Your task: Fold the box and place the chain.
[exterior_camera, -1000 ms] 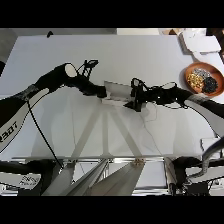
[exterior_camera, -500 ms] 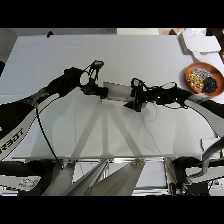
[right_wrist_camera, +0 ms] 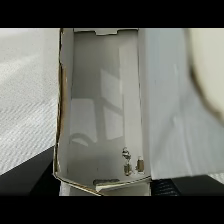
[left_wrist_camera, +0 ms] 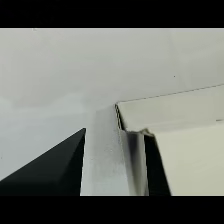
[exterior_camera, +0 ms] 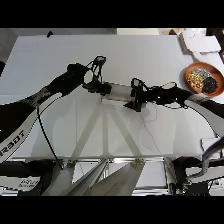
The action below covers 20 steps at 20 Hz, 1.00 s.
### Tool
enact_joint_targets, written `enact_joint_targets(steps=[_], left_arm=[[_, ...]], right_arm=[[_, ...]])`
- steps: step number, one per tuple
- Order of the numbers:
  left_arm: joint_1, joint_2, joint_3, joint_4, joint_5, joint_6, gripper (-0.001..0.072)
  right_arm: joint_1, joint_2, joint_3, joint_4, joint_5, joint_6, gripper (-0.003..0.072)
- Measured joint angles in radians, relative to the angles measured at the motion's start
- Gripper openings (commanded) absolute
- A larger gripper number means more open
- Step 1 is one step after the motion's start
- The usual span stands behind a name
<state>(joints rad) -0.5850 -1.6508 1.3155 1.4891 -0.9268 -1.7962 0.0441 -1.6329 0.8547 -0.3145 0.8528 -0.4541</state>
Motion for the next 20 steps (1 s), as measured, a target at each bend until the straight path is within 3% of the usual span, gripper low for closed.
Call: enact_joint_targets(steps=[6,8,13,14,15,16,17,20], left_arm=[[-0.009,-0.021,0.006,0.015,-0.013,-0.023,0.0396],[-0.014,-0.030,0.008,0.015,-0.017,-0.026,0.0459],[-0.020,-0.057,0.009,-0.005,-0.027,-0.029,0.0449],[-0.021,-0.061,0.009,-0.008,-0.028,-0.029,0.0340],[-0.021,-0.064,0.010,-0.009,-0.028,-0.029,0.0159],[-0.021,-0.066,0.010,-0.018,-0.027,-0.029,0.0039],[-0.024,-0.068,0.010,-0.008,-0.026,-0.032,0.0007],[-0.034,-0.071,0.010,-0.007,-0.024,-0.026,0.0007]], right_arm=[[0.000,0.000,0.000,0.000,0.000,0.000,0.0443],[0.000,0.000,0.000,0.000,0.000,0.000,0.0443],[0.000,0.000,0.000,0.000,0.000,0.000,0.0443],[0.000,0.000,0.000,0.000,0.000,0.000,0.0443],[0.000,0.000,0.000,0.000,0.000,0.000,0.0443],[0.000,0.000,0.000,0.002,0.000,0.000,0.0443],[0.000,0.000,0.000,0.007,0.006,0.003,0.0443],[0.000,0.000,0.000,0.003,0.005,0.002,0.0443]])
